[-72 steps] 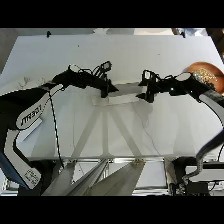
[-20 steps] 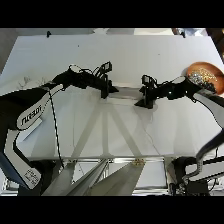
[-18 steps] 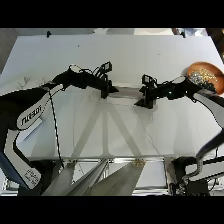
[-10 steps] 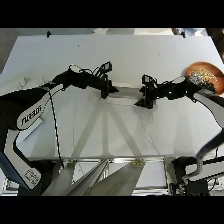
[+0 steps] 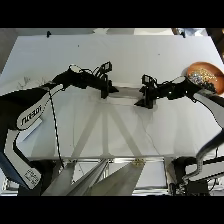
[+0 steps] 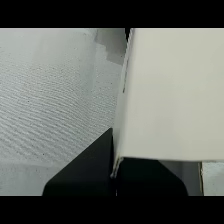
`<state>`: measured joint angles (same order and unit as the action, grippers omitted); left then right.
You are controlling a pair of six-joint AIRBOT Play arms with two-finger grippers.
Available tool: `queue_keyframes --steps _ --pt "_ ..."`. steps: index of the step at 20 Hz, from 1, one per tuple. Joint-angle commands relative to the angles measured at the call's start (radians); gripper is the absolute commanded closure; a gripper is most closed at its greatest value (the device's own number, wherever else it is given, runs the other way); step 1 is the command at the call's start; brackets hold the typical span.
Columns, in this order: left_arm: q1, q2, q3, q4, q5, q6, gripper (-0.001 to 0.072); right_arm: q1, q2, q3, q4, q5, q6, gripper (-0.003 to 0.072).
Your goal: Fold the box and place the chain.
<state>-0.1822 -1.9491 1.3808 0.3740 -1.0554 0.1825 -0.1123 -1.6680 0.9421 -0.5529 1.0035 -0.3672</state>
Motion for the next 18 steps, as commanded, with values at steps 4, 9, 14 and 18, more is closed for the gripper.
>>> queue_keyframes --steps 4,9,14,18 --pt "0.0 0.0 0.0 0.0 -0.008 -0.005 0.0698 0.001 -0.001 0.0 0.0 0.0 0.0 0.0352" --pt "0.002 0.003 0.0 0.0 -0.019 -0.007 0.0466 0.001 -0.001 0.0 0.0 0.0 0.0 0.0352" --pt "0.003 0.006 0.0 0.0 -0.018 -0.007 0.0308 0.001 -0.001 0.0 0.0 0.0 0.0 0.0352" --pt "0.048 0.039 0.0 0.005 -0.04 -0.007 0.0308 0.001 -0.001 0.0 0.0 0.0 0.0 0.0352"
